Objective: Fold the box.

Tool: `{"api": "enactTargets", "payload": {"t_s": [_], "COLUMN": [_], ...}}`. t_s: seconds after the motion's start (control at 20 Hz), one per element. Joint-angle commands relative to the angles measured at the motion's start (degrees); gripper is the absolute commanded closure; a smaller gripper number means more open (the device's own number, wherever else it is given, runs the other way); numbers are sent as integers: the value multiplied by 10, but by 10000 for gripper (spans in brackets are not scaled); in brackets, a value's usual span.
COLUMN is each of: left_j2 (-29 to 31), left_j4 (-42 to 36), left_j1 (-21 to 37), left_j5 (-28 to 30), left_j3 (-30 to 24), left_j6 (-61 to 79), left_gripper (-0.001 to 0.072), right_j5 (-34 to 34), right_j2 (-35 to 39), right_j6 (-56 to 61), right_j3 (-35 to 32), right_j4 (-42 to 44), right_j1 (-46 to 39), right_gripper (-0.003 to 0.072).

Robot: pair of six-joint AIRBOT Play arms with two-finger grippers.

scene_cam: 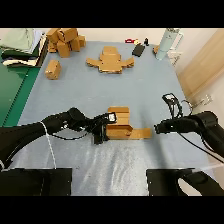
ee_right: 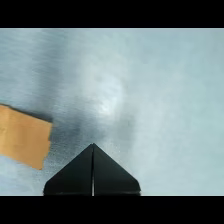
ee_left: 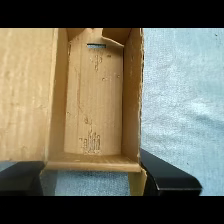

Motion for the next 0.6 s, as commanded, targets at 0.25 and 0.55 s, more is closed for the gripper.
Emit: {"api": "enactTargets", "payload": {"t_s": [0.25,0.55], "left_j2": [0,0], "left_j4": [0,0], "left_j1": [0,0], "left_j5": [0,0], "left_j3": [1,1], "left_j6": [0,0], "left_gripper": [246,246], "right_j5": [-37,-59], "right_j2": [-133,-128], "right_j6": [-171,-215], "right_j3": [-2,-2], "right_j4": [361,422], "right_j1": [-73,-68], "right_gripper": [683,682]}}
